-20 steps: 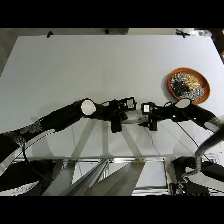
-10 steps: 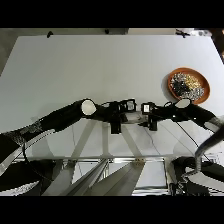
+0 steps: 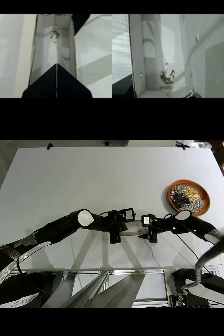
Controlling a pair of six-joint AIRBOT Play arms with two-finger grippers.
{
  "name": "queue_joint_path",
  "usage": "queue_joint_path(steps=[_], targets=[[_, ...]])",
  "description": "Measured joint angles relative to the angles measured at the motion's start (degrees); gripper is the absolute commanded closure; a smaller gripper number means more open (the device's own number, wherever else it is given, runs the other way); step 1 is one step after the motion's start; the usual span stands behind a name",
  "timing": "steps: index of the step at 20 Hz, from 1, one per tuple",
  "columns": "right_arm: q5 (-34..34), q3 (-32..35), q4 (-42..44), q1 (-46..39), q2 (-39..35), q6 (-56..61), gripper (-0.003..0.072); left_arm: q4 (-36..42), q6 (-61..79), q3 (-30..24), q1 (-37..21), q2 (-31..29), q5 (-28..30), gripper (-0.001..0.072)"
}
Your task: Fold the box and place the chain.
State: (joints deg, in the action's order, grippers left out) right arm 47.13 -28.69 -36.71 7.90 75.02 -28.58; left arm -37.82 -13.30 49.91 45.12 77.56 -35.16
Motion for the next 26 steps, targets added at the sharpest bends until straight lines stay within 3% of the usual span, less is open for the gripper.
queue_joint_path(steps=[7, 13, 26], targets=[[0.0, 0.0, 0.0, 0.0, 0.0, 0.0, 0.0289, -0.09, -0.22, -2.29, -2.05, -0.39, 7.13, 0.0706], [0.0, 0.0, 0.04, 0.0, 0.0, 0.02, 0.0289, 2.12, -0.44, -3.08, -2.29, 2.99, 12.66, 0.0706], [-0.07, 0.0, 0.04, 0.0, 0.0, -0.04, 0.0289, 2.19, -3.32, -4.57, -2.29, 4.04, 13.22, 0.0705]])
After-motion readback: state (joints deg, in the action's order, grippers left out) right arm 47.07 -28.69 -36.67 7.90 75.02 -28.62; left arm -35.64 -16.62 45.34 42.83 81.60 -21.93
